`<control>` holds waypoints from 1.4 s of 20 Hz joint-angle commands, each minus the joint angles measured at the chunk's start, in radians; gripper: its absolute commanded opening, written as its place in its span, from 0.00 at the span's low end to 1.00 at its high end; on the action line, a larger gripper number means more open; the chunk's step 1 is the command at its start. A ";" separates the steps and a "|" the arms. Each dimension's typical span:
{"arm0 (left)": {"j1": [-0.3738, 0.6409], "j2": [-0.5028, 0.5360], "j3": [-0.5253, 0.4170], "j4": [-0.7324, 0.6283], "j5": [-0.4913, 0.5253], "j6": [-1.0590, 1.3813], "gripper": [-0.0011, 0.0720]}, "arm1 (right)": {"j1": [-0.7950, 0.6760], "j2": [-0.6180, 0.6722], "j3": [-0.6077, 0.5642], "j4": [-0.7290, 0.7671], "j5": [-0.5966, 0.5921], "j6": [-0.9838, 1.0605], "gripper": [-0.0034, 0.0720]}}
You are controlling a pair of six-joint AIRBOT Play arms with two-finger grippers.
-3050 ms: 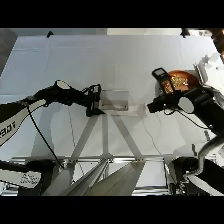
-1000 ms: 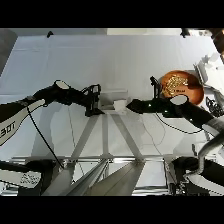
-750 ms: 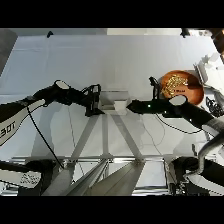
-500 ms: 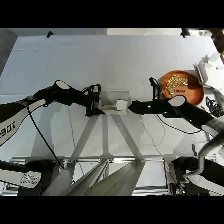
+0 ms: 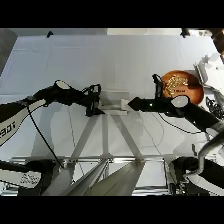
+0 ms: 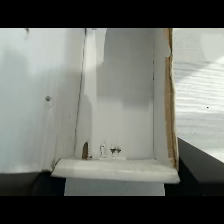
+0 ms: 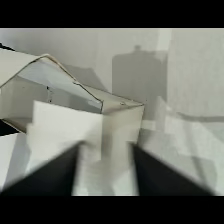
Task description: Fold the box and place the chain.
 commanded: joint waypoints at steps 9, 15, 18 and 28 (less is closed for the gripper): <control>0.000 0.000 0.000 0.001 0.000 0.000 0.37 | 0.088 -0.016 0.000 -0.025 -0.066 0.003 0.68; 0.000 0.000 0.000 0.001 0.000 0.000 0.37 | 0.108 -0.023 0.004 -0.019 -0.077 0.004 0.68; 0.000 0.000 0.000 0.001 0.000 0.000 0.37 | 0.138 -0.023 0.004 -0.028 -0.111 0.038 0.68; 0.000 0.000 0.000 0.001 0.000 0.000 0.37 | 0.164 -0.024 0.005 -0.407 -0.195 0.359 0.67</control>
